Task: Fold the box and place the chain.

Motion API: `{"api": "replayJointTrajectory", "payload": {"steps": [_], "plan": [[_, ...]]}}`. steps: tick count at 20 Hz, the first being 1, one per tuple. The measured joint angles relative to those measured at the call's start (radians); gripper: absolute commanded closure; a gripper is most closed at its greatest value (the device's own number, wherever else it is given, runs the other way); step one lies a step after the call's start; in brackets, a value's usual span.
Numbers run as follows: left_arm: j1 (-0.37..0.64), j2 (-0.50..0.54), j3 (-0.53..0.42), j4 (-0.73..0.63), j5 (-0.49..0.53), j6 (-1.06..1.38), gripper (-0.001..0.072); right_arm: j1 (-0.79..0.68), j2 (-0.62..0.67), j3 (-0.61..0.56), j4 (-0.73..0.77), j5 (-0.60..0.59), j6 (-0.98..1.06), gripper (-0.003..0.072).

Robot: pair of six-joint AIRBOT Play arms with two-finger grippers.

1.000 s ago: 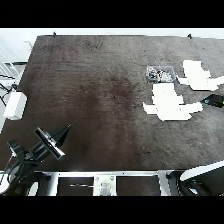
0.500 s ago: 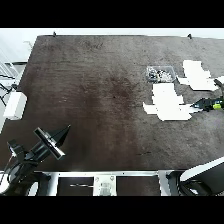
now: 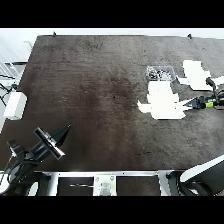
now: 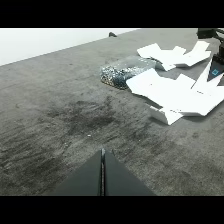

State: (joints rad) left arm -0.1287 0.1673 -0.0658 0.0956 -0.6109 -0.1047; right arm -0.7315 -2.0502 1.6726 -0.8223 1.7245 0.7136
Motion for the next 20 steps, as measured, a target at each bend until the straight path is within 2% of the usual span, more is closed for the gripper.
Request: {"api": "replayJointTrajectory", "payload": {"steps": [4,8,11,15,20], "plan": [[0.000,0.000,0.000,0.000,0.000,0.000,0.0692,0.058,0.108,-0.184,0.060,-0.029,0.018,0.0680],[0.000,0.000,0.000,0.000,0.000,0.000,0.0692,0.169,0.270,-0.414,0.145,-0.147,0.026,0.0680],[0.000,0.000,0.000,0.000,0.000,0.000,0.0691,0.272,0.391,-0.539,0.203,-0.234,0.043,0.0680],[0.000,0.000,0.000,0.000,0.000,0.000,0.0692,0.397,0.508,-0.610,0.258,-0.377,0.099,0.0679],[0.000,0.000,0.000,0.000,0.001,0.000,0.0691,0.521,0.555,-0.635,0.307,-0.495,0.153,0.0679]]}}
